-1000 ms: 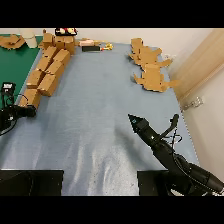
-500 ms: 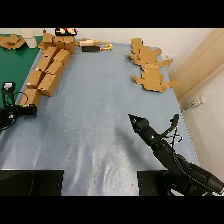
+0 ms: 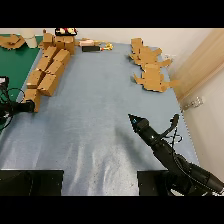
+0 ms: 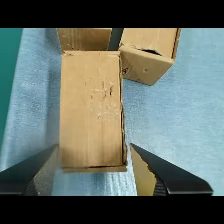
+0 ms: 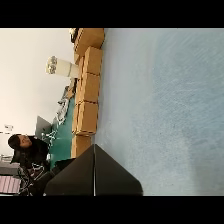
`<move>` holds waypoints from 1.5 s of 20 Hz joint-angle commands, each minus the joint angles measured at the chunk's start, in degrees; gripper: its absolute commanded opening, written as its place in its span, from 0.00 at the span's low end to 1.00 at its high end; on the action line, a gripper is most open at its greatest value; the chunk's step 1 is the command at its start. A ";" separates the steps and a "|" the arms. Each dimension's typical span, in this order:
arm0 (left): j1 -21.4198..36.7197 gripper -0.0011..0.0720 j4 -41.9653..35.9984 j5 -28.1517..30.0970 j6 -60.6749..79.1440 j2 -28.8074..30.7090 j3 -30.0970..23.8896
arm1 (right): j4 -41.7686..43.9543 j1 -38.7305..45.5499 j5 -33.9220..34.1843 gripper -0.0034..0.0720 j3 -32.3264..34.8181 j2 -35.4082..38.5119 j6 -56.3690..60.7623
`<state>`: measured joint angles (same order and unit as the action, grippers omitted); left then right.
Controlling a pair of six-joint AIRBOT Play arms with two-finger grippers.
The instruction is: Fold the box.
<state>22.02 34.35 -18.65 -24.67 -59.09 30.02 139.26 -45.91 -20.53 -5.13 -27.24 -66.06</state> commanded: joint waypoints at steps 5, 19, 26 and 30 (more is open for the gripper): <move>1.62 0.97 8.55 -6.73 -8.24 8.09 0.20 | 0.00 0.00 0.11 0.05 -0.04 0.04 0.02; -30.91 0.03 3.06 -27.85 -34.62 16.68 2.91 | -28.33 18.18 48.72 0.05 -22.51 -15.54 -2.27; -52.72 0.03 3.17 -24.98 -42.14 2.58 8.76 | -29.14 19.76 65.66 0.05 -37.57 -29.35 -17.81; -53.44 0.03 2.91 -24.79 -43.85 0.50 8.96 | -28.81 19.76 67.43 0.05 -38.36 -30.91 -18.58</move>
